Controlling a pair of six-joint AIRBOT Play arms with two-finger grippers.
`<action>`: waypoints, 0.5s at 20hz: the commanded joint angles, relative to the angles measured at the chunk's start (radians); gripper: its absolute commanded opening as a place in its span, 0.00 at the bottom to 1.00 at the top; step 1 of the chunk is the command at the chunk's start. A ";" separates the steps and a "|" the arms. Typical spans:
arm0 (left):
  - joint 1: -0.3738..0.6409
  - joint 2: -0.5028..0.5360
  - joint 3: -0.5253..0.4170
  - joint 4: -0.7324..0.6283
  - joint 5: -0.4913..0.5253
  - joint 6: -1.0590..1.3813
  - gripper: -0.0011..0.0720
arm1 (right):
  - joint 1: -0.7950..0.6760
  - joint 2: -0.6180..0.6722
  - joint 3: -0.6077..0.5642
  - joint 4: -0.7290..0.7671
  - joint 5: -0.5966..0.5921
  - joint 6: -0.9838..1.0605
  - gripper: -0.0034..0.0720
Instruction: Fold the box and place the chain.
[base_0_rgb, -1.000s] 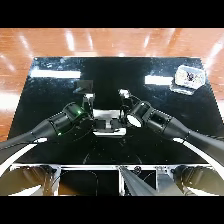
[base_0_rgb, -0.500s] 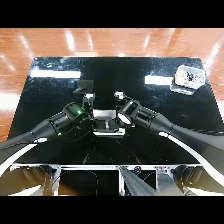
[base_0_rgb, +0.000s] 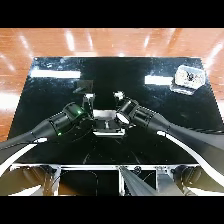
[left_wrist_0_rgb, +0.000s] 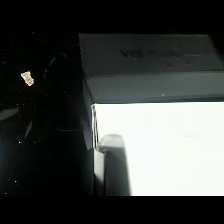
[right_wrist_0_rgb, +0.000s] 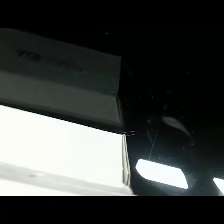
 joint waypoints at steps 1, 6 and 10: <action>0.000 0.000 0.000 0.000 0.002 0.000 0.04 | -0.021 -0.001 0.001 0.032 0.003 0.069 0.45; 0.000 0.000 0.000 0.000 0.004 0.000 0.04 | -0.031 -0.001 0.000 0.049 0.042 0.107 0.45; 0.000 0.000 0.000 0.000 0.004 0.000 0.04 | -0.048 -0.020 0.000 0.089 0.041 0.114 0.45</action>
